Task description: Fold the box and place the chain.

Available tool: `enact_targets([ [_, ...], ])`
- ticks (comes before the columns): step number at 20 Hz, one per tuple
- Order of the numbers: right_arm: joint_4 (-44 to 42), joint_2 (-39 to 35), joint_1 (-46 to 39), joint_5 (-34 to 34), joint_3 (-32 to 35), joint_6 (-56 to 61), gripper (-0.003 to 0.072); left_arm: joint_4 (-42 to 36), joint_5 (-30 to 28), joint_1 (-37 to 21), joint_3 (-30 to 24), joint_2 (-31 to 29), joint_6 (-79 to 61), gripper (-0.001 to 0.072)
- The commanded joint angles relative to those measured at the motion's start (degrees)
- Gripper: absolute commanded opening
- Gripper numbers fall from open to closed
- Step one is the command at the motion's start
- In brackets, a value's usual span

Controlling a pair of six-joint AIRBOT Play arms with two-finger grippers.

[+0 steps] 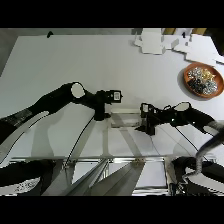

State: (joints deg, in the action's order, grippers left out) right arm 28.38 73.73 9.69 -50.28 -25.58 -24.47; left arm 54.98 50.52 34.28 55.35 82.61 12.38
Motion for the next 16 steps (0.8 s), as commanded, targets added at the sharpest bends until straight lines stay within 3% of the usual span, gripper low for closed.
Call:
enact_targets([
  [1,0.0,0.0,0.0,-0.1,0.0,0.0,0.041,6.7,5.5,-0.1,0.0,-1.9,7.8,0.0631],
  [3,0.0,0.0,0.0,-0.1,0.0,0.0,0.041,8.2,7.9,-0.1,0.0,-3.5,11.1,0.0615],
  [4,0.0,0.0,0.0,-0.1,0.0,0.0,0.041,9.1,8.7,-0.1,0.0,-4.5,12.8,0.0526],
  [6,0.0,0.0,0.0,-0.1,0.0,0.0,0.041,11.2,11.6,-0.1,0.0,-7.3,15.1,0.0214],
  [7,0.0,0.0,0.0,-0.1,0.0,0.0,0.041,12.0,13.0,-0.1,0.0,-8.9,15.1,0.0113],
  [9,0.0,0.0,0.0,-0.1,0.0,0.0,0.041,12.3,15.4,0.0,0.0,-12.5,15.1,0.0003],
  [13,0.0,0.0,0.0,-0.1,0.0,0.0,0.041,11.5,16.5,1.3,0.0,-19.1,20.4,0.0002],
  [16,0.1,0.0,0.0,-0.1,0.0,0.0,0.041,11.5,16.9,5.1,0.0,-20.7,24.1,0.0002],
])
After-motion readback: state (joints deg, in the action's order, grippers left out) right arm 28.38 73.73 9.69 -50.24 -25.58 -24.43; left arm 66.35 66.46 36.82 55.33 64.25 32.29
